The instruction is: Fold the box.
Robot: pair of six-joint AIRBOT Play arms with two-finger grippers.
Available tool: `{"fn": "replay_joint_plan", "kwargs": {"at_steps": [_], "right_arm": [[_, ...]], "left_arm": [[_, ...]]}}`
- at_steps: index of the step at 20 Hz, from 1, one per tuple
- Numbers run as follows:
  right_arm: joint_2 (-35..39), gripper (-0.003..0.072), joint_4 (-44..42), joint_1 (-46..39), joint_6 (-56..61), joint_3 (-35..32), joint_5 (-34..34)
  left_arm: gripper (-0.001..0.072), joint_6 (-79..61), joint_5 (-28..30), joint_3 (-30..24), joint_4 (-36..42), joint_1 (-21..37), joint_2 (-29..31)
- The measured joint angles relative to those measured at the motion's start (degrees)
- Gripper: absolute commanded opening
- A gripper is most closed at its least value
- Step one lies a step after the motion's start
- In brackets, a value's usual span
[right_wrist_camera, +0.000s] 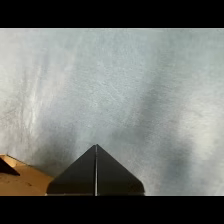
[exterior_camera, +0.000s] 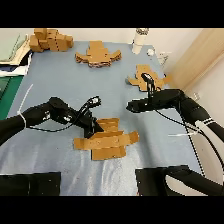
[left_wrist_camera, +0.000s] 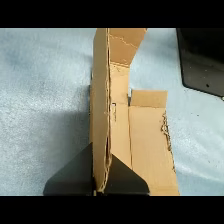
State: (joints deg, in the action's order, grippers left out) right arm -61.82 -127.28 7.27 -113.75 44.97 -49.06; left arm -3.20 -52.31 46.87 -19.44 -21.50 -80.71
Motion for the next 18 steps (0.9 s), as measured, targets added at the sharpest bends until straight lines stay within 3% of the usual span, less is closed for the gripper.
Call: {"fn": "replay_joint_plan", "kwargs": {"at_steps": [9,18], "right_arm": [[0.00,0.0001,7.32,5.49,8.52,-3.74,-12.15],[0.02,0.0001,11.17,9.09,11.74,-12.46,-9.11]], "left_arm": [[0.0015,0.02,0.11,0.00,-0.42,0.11,-0.39],[0.0015,0.20,0.31,0.00,-0.48,0.11,-0.39]]}}
